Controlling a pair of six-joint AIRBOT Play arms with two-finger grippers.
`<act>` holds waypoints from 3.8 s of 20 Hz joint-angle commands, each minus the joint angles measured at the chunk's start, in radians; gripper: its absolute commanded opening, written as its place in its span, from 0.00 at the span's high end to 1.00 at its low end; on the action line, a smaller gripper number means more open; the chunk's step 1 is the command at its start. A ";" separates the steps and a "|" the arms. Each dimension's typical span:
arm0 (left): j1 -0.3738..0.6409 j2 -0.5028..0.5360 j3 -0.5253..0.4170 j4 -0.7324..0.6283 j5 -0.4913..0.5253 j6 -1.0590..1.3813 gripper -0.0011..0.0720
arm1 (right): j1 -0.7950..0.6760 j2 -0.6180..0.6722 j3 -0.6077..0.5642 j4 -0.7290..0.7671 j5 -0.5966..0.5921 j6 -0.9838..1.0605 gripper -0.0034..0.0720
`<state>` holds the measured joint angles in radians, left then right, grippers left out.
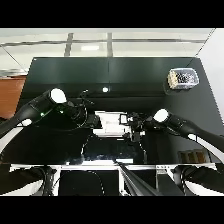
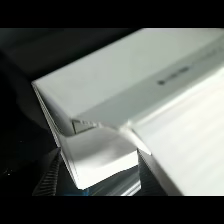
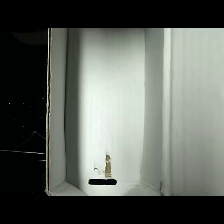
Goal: Fold the box and place the chain.
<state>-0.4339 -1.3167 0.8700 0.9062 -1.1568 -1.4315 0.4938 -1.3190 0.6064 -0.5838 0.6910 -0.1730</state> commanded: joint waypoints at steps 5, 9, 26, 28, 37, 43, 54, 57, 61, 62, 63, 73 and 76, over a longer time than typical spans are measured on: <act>-0.071 0.000 0.007 0.083 0.126 -0.142 0.24 | 0.001 0.001 0.000 0.000 0.000 0.000 0.63; -0.074 0.000 0.007 0.094 0.135 -0.179 0.24 | 0.001 0.001 0.000 0.000 0.000 0.000 0.63; -0.288 -0.042 0.056 0.582 0.095 -0.572 0.24 | 0.001 0.001 0.000 0.000 0.000 0.000 0.63; -0.314 -0.055 0.085 0.613 0.093 -0.632 0.24 | 0.001 0.001 0.000 0.000 0.000 0.000 0.63; -0.337 -0.103 0.122 0.571 0.056 -0.776 0.30 | 0.000 0.001 0.000 0.000 0.004 0.000 0.63; -0.338 -0.112 0.122 0.524 0.074 -0.772 0.43 | 0.001 0.001 0.000 0.000 0.004 0.000 0.63; -0.338 -0.112 0.154 0.533 0.073 -0.776 0.20 | 0.001 0.001 0.000 0.000 0.004 0.000 0.63; -0.338 -0.117 0.154 0.572 0.051 -0.805 0.20 | 0.001 0.001 0.000 0.000 0.004 0.000 0.63; -0.338 -0.139 0.157 0.570 0.047 -0.806 0.20 | 0.001 0.001 0.000 0.000 0.004 0.000 0.63; -0.338 -0.146 0.157 0.569 0.045 -0.809 0.20 | 0.001 0.001 0.000 0.000 0.004 0.000 0.63; -0.338 -0.150 0.157 0.569 0.044 -0.830 0.20 | 0.001 0.001 0.000 0.000 0.004 0.000 0.63; -0.346 -0.151 0.157 0.542 0.042 -0.780 0.95 | 0.000 0.001 0.000 0.000 0.005 0.001 0.63; -0.346 -0.151 0.159 0.544 0.030 -0.779 0.95 | -0.001 0.014 0.000 -0.002 0.004 0.051 0.07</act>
<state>-0.7803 -1.4673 1.0275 1.4422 -1.1072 -2.2200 0.4938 -1.3144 0.6056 -0.5838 0.6979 -0.1616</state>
